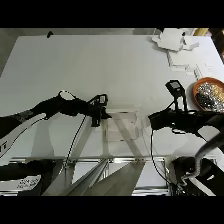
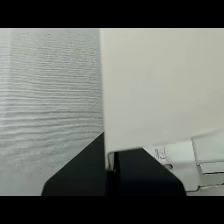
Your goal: Fold the box and place the chain.
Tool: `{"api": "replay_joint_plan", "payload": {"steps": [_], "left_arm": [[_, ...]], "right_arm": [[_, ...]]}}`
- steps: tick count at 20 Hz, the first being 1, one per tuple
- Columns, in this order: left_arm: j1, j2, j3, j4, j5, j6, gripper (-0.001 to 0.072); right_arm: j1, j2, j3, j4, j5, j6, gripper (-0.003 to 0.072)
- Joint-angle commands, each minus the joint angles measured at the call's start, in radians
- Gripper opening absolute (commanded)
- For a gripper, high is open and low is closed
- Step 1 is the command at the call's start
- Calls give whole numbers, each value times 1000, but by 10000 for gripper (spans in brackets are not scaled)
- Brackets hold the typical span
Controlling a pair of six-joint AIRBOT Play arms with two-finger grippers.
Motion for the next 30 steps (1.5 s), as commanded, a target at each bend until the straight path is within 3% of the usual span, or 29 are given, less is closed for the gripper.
{"api": "replay_joint_plan", "payload": {"steps": [1, 9, 18, 24, 30], "left_arm": [[0, -2, 0, 3, 38, 2, 12], [0, -2, 0, 2, -16, 3, 7], [-7, -3, 0, -37, -36, 163, 6], [-76, -29, 0, -50, 22, 246, 6], [-81, -35, 0, -53, 18, 246, 7]], "right_arm": [[0, 1, 1, 0, 1, -18, 294], [1, 1, 1, 0, 3, -18, 294], [1, 1, 1, 6, 6, -16, 294], [1, 1, 1, 22, 7, -16, 294], [1, 1, 1, 22, 8, -16, 294]]}}
